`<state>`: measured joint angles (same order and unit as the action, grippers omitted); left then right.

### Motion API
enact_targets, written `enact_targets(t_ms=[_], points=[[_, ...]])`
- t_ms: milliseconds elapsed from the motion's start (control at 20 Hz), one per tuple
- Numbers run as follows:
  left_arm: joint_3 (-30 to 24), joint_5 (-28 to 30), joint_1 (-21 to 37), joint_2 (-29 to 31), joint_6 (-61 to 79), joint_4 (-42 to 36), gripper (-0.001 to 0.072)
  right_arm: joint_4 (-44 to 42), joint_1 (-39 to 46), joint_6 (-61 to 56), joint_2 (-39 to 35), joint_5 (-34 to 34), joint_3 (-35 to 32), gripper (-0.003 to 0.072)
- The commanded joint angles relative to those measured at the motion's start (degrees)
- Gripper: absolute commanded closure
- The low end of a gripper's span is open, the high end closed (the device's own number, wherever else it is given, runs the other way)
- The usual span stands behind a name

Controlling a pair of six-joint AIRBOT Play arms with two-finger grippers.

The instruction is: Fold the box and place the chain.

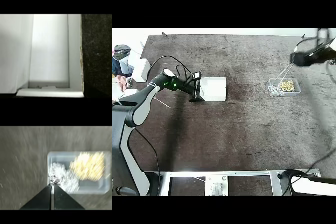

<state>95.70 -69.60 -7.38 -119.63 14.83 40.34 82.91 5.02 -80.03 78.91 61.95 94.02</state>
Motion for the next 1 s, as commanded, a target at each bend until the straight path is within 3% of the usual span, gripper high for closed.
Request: enact_targets(t_ms=[0,200,450,950], points=[[-0.02,0.00,-0.02,-0.02,0.02,-0.02,0.0365,0.79,-1.90,3.19,-10.27,-9.11,0.00,0.0677],[-0.02,0.00,-0.02,-0.02,0.02,-0.02,0.0365,1.92,-6.54,7.54,-18.05,-25.90,0.00,0.0677],[-0.02,0.00,-0.02,-0.02,0.02,0.00,0.0365,1.90,-12.68,13.44,-19.98,-42.75,0.00,0.0677],[-0.02,0.00,-0.02,-0.02,0.02,0.00,0.0366,-0.92,-30.01,12.33,-13.49,-44.04,0.00,0.0676]])
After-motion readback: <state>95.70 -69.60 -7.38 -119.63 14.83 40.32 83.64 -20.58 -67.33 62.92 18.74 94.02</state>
